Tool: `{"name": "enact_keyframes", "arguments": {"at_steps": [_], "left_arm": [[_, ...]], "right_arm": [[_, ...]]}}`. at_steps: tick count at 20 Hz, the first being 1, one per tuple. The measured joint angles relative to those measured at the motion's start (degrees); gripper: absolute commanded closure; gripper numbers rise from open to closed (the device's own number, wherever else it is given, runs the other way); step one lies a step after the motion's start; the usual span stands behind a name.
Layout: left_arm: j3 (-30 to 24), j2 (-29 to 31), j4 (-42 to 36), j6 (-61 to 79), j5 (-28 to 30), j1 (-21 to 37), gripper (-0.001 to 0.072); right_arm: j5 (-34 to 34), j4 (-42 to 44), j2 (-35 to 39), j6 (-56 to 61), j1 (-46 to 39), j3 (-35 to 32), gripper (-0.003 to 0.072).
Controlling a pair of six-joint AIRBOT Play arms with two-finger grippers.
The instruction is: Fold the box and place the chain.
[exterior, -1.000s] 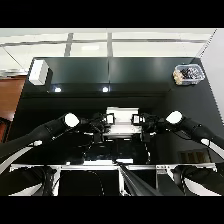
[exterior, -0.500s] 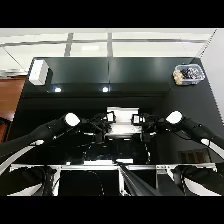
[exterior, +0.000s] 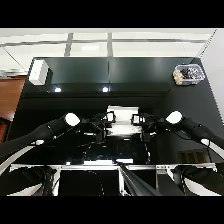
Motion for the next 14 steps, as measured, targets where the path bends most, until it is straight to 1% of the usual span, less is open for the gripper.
{"name": "enact_keyframes", "arguments": {"at_steps": [1,2,3,4,5,8,10,14], "left_arm": [[0.00,0.00,0.02,0.11,-0.09,0.00,0.0406],[0.00,0.00,-0.02,0.09,-0.09,-0.02,0.0276],[0.00,0.00,-0.02,0.04,0.24,0.00,0.0411],[0.00,0.00,-0.02,-0.33,0.22,0.02,0.0633],[0.00,0.00,0.00,-0.33,-0.15,0.04,0.0679],[0.00,0.26,0.46,-2.34,-0.70,0.42,0.0682],[0.00,0.92,1.77,-6.60,-1.90,1.31,0.0682],[0.00,3.85,5.05,-17.33,-6.64,6.03,0.0684]], "right_arm": [[0.00,0.00,0.00,0.00,0.00,0.00,0.0448],[0.00,0.00,0.02,0.00,0.00,0.00,0.0448],[0.00,-0.04,0.00,-0.22,0.00,0.02,0.0448],[-0.02,0.02,0.00,0.07,0.00,0.00,0.0448],[-0.02,0.04,0.02,0.04,0.00,0.02,0.0448],[-0.02,0.04,0.00,0.04,0.00,0.02,0.0448],[-0.02,0.04,0.00,0.04,0.00,0.00,0.0448],[-0.04,0.04,0.00,0.04,0.00,0.00,0.0448]]}}
